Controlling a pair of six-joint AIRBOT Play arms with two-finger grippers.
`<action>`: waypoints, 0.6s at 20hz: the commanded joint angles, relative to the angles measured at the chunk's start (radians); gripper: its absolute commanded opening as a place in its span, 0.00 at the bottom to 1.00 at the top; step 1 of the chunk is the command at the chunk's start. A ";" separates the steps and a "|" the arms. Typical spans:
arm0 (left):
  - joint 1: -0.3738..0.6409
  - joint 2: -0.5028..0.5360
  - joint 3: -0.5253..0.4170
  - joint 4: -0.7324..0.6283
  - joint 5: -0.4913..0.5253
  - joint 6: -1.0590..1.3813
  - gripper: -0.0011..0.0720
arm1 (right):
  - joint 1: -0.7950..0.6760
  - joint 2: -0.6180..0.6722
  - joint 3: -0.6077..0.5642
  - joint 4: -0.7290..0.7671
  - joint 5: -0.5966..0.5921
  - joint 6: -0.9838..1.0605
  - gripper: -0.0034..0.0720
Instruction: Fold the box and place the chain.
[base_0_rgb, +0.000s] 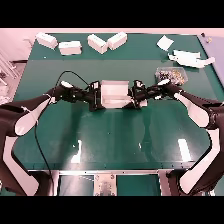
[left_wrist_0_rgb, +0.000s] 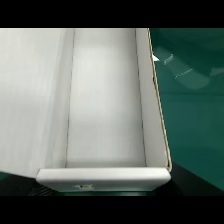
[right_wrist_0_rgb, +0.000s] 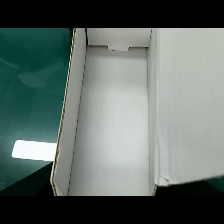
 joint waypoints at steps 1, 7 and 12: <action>0.000 -0.001 0.001 -0.002 0.003 -0.001 0.81 | 0.001 0.000 0.000 0.000 0.001 0.000 0.77; 0.000 -0.001 0.001 -0.002 0.000 -0.001 0.81 | 0.001 0.000 0.000 0.000 0.001 0.000 0.77; 0.000 -0.001 0.001 -0.002 -0.002 -0.001 0.81 | 0.001 0.000 0.000 0.001 0.001 0.000 0.77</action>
